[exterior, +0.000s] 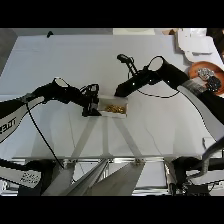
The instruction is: Fold the box and place the chain.
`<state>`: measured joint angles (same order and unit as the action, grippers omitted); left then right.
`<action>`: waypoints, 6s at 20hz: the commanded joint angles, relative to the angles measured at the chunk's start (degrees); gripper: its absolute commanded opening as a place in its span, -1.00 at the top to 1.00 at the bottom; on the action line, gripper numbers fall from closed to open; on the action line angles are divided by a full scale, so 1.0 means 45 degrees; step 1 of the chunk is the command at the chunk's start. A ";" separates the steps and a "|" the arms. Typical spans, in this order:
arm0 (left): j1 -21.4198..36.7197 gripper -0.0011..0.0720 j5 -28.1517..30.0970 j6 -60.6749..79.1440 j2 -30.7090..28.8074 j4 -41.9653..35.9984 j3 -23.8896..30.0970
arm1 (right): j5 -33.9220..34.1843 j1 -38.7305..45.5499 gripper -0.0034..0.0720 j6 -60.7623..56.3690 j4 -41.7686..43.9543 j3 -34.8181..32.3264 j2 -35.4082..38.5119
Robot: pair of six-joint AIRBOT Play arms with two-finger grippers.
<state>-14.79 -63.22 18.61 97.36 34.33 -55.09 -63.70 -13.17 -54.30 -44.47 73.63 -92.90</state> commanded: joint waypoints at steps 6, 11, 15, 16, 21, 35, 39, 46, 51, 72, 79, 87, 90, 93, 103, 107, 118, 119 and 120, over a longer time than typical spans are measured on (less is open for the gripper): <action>0.0010 0.26 0.0000 0.0000 -0.0010 0.0000 -0.0010 | -0.1098 -0.1345 0.88 0.0860 -0.0641 -0.0029 0.0325; 0.0015 0.26 0.0000 0.0000 -0.0010 0.0005 -0.0010 | 0.1914 -0.2137 0.19 0.0787 -0.3041 -0.1282 0.1637; 0.0015 0.26 0.0005 0.0000 -0.0010 0.0000 -0.0010 | 0.3492 -0.2744 0.17 0.0850 -0.3687 -0.2205 0.2739; 0.0010 0.26 0.0000 0.0000 -0.0010 0.0000 -0.0010 | 0.3827 -0.2885 0.17 0.0869 -0.3876 -0.2327 0.2939; 0.0010 0.26 0.0000 0.0000 -0.0010 0.0000 -0.0010 | 0.4381 -0.3434 0.17 0.1180 -0.4488 -0.2866 0.3249; 0.0010 0.26 0.0005 0.0000 -0.0010 0.0005 -0.0010 | 0.6052 -0.4216 0.11 0.2414 -0.4721 -0.3959 0.4367; 0.0010 0.26 0.0000 0.0000 -0.0010 0.0000 -0.0010 | 0.6329 -0.4216 0.11 0.2419 -0.4755 -0.4629 0.4507; 0.0015 0.26 0.0000 0.0000 -0.0010 0.0000 -0.0010 | 0.8743 -0.4192 0.12 0.2414 -0.5129 -0.5974 0.4532; 0.0010 0.26 0.0000 0.0000 -0.0010 0.0000 -0.0010 | 0.9316 -0.4201 0.14 0.2414 -0.5153 -0.5974 0.4658; 0.0015 0.26 0.0000 0.0000 -0.0010 0.0000 -0.0010 | 0.9428 -0.4201 0.32 0.2414 -0.5158 -0.5974 0.4425; 0.0010 0.26 0.0000 0.0000 -0.0010 0.0000 -0.0010 | 0.9379 -0.4498 0.17 0.2419 -0.5153 -0.5974 0.4799; 0.0010 0.26 0.0000 0.0000 -0.0010 0.0000 -0.0010 | 0.8199 -0.4852 0.06 0.2433 -0.5275 -0.5974 0.5071; 0.0010 0.26 0.0000 0.0000 -0.0010 0.0000 -0.0010 | 0.8471 -0.4862 -0.02 0.2953 -0.5484 -0.5979 0.4983; 0.0010 0.26 0.0000 0.0000 -0.0010 0.0000 -0.0010 | 0.8990 -0.4847 -0.13 0.3857 -0.5503 -0.6110 0.4697; 0.0015 0.26 0.0000 0.0000 -0.0010 0.0000 -0.0010 | 1.0598 -0.4847 -0.13 0.3842 -0.5503 -0.6135 0.4435; 0.0015 0.26 0.0000 0.0000 -0.0010 0.0000 -0.0010 | 1.0642 -0.4847 -0.11 0.3827 -0.5498 -0.6135 0.4158; 0.0015 0.26 0.0000 0.0000 -0.0010 0.0000 -0.0010 | 0.9326 -0.4847 0.32 0.3798 -0.5416 -0.6139 0.4133; 0.0015 0.26 0.0005 0.0000 -0.0010 0.0000 -0.0010 | 0.9160 -0.4852 0.33 0.3793 -0.5387 -0.6139 0.4133; 0.0015 0.26 0.0000 0.0000 -0.0010 0.0000 -0.0010 | 0.9112 -0.4852 0.32 0.3798 -0.5357 -0.6139 0.4133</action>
<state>-14.76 -63.22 18.63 97.36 34.30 -55.11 -19.90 -34.98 -37.19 -68.97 46.02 -74.28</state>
